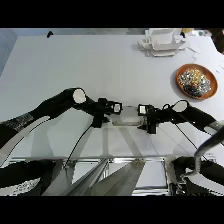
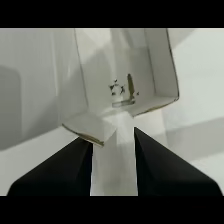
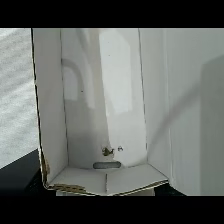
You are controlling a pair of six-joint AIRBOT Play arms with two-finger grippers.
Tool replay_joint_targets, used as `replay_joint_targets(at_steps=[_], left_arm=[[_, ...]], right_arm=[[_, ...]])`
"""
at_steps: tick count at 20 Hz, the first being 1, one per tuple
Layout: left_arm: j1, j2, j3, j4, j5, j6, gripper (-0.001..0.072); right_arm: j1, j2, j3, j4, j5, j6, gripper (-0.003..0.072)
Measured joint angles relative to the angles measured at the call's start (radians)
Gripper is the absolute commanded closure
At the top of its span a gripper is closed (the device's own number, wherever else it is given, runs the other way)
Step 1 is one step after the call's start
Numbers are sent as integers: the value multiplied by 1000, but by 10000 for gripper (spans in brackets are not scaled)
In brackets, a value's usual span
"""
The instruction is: Fold the box and place the chain.
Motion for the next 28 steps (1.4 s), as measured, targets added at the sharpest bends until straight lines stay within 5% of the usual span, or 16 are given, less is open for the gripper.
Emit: replay_joint_targets(at_steps=[4, 6, 9, 13, 16, 20, 21, 23, 24, 28], left_arm=[[-26, -1, 0, -15, 9, 3, 448], [-32, -1, 0, -20, 16, 4, 603], [-37, -3, 0, -28, 31, 6, 610], [-53, -19, 0, -45, 51, 3, 594], [-72, -35, 0, -57, 89, 0, 408], [-93, -43, 0, -68, 114, -3, 417], [-95, -43, 0, -71, 108, -14, 435], [-98, -32, 0, -72, 72, -53, 663], [-97, -21, 0, -67, 46, -75, 702], [-60, 69, 0, -6, -56, -247, 707]], right_arm=[[0, 0, 0, 0, 0, 0, 307], [0, 0, 0, 0, 0, 0, 307], [0, 0, 0, 0, 0, 0, 307], [0, 0, 0, 0, 0, 0, 307], [0, 0, 0, 0, 0, 0, 307], [0, 0, 0, -2, 1, -2, 307], [0, 0, 0, -2, 1, -2, 307], [0, 0, 0, -2, 1, -2, 307], [0, 0, 0, -2, 1, -2, 307], [0, 0, 0, 0, 0, 0, 307]])
